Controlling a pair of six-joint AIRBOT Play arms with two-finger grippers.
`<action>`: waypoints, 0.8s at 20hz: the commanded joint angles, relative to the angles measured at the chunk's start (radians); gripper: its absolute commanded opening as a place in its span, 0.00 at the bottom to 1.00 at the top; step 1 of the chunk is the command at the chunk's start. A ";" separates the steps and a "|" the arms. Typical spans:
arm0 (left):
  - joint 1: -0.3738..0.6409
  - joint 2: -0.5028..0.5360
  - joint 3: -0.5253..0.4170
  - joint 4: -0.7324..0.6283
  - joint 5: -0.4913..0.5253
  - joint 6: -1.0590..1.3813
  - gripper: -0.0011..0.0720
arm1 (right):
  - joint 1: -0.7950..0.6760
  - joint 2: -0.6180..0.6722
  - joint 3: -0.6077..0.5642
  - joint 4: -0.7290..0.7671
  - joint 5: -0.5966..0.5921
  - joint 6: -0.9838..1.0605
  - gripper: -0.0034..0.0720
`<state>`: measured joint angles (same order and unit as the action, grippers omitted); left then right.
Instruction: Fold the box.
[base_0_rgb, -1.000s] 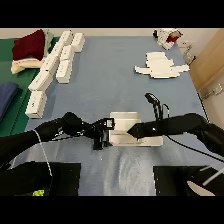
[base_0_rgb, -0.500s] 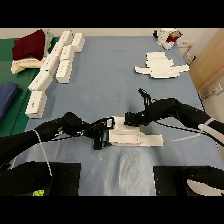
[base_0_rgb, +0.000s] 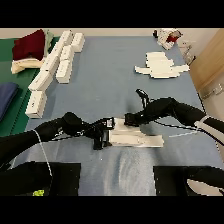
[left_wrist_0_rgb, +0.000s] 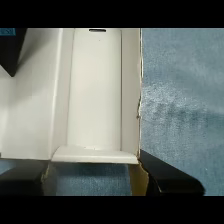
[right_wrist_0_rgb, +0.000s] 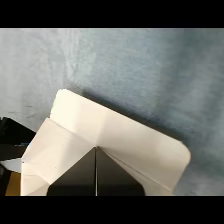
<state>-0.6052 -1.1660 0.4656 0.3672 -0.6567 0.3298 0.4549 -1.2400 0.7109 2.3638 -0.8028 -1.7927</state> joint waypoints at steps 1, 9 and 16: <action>0.000 0.000 0.000 0.000 0.001 -0.001 0.62 | -0.001 0.062 0.014 -0.049 -0.030 -0.049 0.05; 0.000 0.000 0.000 0.000 0.001 -0.001 0.62 | 0.001 0.420 -0.013 -0.256 -0.272 -0.214 0.05; 0.000 0.000 0.000 0.000 0.001 -0.001 0.62 | 0.001 0.649 -0.197 -0.438 -0.352 -0.572 0.93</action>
<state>-0.6052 -1.1660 0.4656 0.3668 -0.6559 0.3294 0.4553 -0.6594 0.5739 2.0411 -1.1576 -2.1822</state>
